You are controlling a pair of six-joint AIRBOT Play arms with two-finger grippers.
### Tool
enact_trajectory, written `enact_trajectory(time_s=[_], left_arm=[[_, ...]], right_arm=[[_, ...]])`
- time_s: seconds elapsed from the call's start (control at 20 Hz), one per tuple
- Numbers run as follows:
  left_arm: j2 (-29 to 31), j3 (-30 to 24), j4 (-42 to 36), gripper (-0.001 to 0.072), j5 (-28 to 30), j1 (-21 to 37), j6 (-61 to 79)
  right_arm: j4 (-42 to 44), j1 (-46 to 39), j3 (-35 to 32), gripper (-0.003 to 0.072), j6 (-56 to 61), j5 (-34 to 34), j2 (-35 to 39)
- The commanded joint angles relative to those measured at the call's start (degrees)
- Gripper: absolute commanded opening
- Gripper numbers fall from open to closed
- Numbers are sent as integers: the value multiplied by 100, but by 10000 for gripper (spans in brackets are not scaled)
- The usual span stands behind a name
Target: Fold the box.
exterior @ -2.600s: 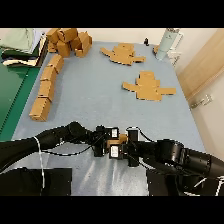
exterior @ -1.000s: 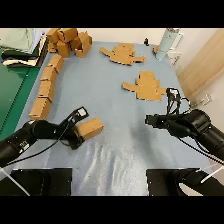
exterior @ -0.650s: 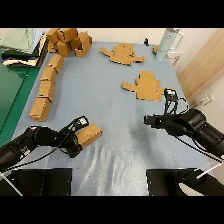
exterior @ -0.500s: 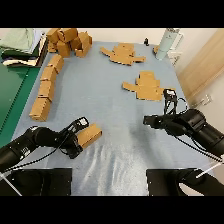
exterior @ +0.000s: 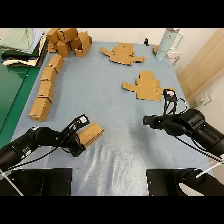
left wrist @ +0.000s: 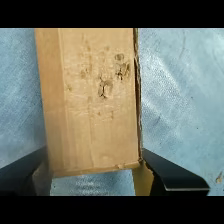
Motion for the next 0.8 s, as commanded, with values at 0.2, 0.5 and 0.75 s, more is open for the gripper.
enact_trajectory(time_s=[0.2, 0.5, 0.75], left_arm=[[-444, 37, -310, 720, 518, 0, -15], [-450, 70, -313, 581, 599, 0, 20], [-448, 72, -308, 366, 588, 2, 42]], right_arm=[[66, -2, 4, 7, -48, 2, -2], [68, -2, 4, 7, -90, 2, -2], [68, -2, 4, 7, -90, 0, -2]])
